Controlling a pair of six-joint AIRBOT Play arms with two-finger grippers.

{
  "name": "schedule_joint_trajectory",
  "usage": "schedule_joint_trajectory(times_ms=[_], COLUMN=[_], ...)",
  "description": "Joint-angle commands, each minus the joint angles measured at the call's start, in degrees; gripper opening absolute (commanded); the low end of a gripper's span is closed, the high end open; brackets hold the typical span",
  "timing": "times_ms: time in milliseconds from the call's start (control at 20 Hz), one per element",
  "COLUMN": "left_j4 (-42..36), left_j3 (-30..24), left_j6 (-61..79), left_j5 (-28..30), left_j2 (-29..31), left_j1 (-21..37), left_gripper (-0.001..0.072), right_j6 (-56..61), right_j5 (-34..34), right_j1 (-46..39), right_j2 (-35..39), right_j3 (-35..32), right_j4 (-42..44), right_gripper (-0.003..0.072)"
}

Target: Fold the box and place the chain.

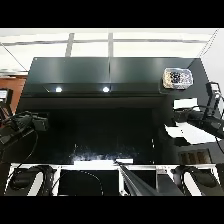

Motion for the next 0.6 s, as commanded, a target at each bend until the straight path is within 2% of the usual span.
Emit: schedule_joint_trajectory(times_ms=[0, 50, 100, 200, 300, 400, 450, 550], left_j4=[-7.8, -9.0, -9.1, -9.2, -9.2, -9.5, -9.4, -9.4], left_j3=[0.0, 0.0, -0.1, -0.2, -0.1, -0.1, -0.1, -0.1], left_j6=[0.0, 0.0, 0.0, 0.0, 0.3, 0.3, 0.3, 0.3], left_j5=[9.7, 11.8, 14.5, 19.0, 17.9, 14.1, 12.5, 11.1], left_j2=[0.0, 0.0, -0.2, -2.1, -5.2, -8.4, -9.7, -11.7], left_j1=[-0.1, -0.1, -0.1, -0.1, -0.1, -0.1, -0.1, -0.1], left_gripper=[0.0032, 0.0033, 0.0061, 0.0698, 0.0704, 0.0704, 0.0704, 0.0705], right_j6=[0.0, -0.4, -1.0, 1.9, 15.9, 26.1, 26.7, 26.7], right_j5=[-8.0, -9.1, -10.6, -15.1, -15.0, -10.1, -6.7, 2.6], right_j1=[0.0, 0.0, 0.0, -0.5, -6.2, -16.7, -22.2, -33.5], right_j2=[-0.1, -0.1, -0.3, -1.8, -6.7, -14.7, -18.8, -27.1], right_j3=[0.0, 0.0, 0.0, 0.3, 4.9, 12.8, 16.9, 25.3], right_j4=[5.2, 5.0, 4.4, -0.6, -14.4, -29.2, -32.9, -33.7], right_gripper=[0.0225, 0.068, 0.0689, 0.0688, 0.0687, 0.0687, 0.0687, 0.0687])
